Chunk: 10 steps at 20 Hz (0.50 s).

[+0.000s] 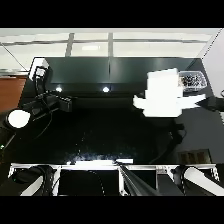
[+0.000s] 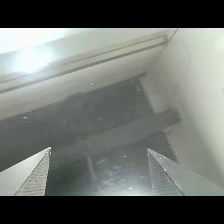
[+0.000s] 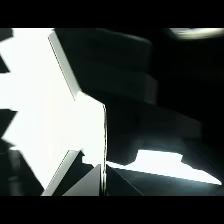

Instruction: Fold the box and place the chain.

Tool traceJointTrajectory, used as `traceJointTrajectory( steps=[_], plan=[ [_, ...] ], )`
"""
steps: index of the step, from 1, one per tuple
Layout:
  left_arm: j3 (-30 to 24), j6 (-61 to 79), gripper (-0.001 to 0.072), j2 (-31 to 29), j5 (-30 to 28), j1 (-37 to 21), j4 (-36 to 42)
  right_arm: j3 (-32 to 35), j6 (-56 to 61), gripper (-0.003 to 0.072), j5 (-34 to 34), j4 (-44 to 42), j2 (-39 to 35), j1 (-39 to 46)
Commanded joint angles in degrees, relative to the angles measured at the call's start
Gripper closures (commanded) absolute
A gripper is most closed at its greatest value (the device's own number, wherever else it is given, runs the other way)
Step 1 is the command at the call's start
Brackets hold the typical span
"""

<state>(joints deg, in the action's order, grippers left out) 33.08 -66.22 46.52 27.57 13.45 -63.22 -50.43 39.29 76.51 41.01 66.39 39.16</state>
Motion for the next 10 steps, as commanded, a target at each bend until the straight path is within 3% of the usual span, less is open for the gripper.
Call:
traceJointTrajectory(
  steps=[1,3,6,10],
  plan=[
    [0.04,0.02,0.0003,0.04,-0.07,0.07,6.8,11.34,-5.9,0.0673,0.72,-16.48,-6.75,-5.6],
    [-0.02,0.04,0.0004,0.59,1.07,1.55,12.66,18.93,-8.13,0.0673,-1.25,-22.03,-10.97,-10.27],
    [0.44,0.02,0.0005,5.16,1.77,6.34,16.57,26.88,-8.28,0.0673,-8.79,-22.25,-14.1,-19.78],
    [5.77,-3.56,0.0006,14.03,1.57,6.01,20.57,30.47,-8.2,0.0673,-15.78,-22.21,-14.1,-30.42]
  ],
)
